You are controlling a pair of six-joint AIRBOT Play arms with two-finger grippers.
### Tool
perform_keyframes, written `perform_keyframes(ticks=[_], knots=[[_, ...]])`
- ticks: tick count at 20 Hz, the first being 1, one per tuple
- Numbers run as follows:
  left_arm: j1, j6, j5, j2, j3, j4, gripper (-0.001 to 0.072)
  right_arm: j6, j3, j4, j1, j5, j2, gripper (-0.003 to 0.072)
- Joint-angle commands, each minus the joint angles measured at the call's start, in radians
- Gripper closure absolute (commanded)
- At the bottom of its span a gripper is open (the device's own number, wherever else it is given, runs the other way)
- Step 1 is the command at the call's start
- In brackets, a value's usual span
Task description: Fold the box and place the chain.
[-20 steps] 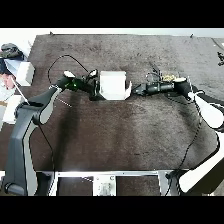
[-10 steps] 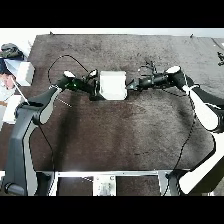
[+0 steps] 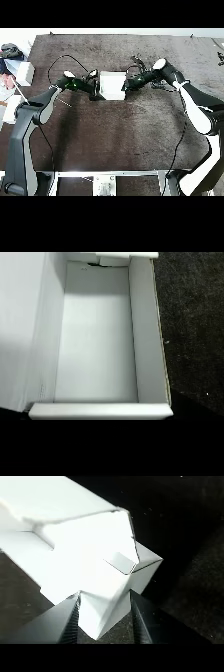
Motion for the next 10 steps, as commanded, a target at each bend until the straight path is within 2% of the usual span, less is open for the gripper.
perform_keyframes(ticks=[1,6,10], knots=[[0.001,-0.003,0.0,0.0,0.0,0.0,0.0194,0.148,0.029,-0.228,0.06,-0.028,0.0,0.0318],[0.001,-0.003,0.0,0.0,0.0,0.0,0.0194,0.281,0.047,-0.411,0.112,-0.058,-0.008,0.0318],[0.001,-0.003,0.0,0.0,0.0,0.0,0.0194,0.327,0.106,-0.417,0.116,-0.051,-0.02,0.0318]])
